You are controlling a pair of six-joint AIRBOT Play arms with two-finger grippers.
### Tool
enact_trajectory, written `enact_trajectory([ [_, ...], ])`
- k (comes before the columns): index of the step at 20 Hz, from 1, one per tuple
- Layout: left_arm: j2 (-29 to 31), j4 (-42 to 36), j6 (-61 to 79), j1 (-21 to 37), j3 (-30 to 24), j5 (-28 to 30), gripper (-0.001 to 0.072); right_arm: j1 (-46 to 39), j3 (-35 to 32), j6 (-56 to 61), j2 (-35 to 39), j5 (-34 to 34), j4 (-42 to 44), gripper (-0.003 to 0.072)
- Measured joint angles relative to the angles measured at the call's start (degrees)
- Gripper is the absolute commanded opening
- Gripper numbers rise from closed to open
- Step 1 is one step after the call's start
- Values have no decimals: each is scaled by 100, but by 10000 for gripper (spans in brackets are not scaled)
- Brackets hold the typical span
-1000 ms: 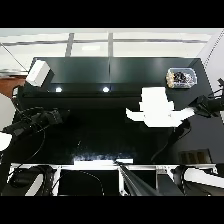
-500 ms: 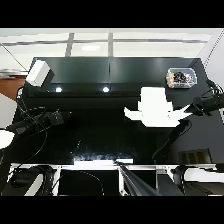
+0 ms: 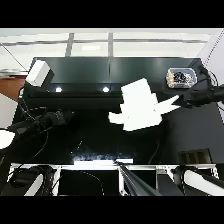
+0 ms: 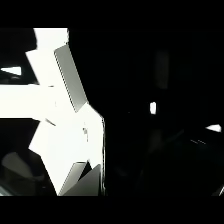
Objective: Fold the box and place the chain.
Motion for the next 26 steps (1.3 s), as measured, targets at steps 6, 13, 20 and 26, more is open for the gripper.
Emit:
enact_trajectory([
  [6, -382, -212, -81, -629, 2, 59, 698, 1832, -2068, -79, 2127, -2074, 415, 29],
  [13, -2380, -1958, 1526, -597, 280, 22, 698, 3047, -3309, 59, 2855, -3316, 538, 29],
  [20, -4555, -3123, 3777, -586, 1244, -1281, 698, 3300, -3464, 164, 2933, -3589, 575, 29],
  [26, -5418, -3254, 5112, -579, 1537, -2625, 537, 3322, -3475, 186, 2940, -3663, 579, 29],
])
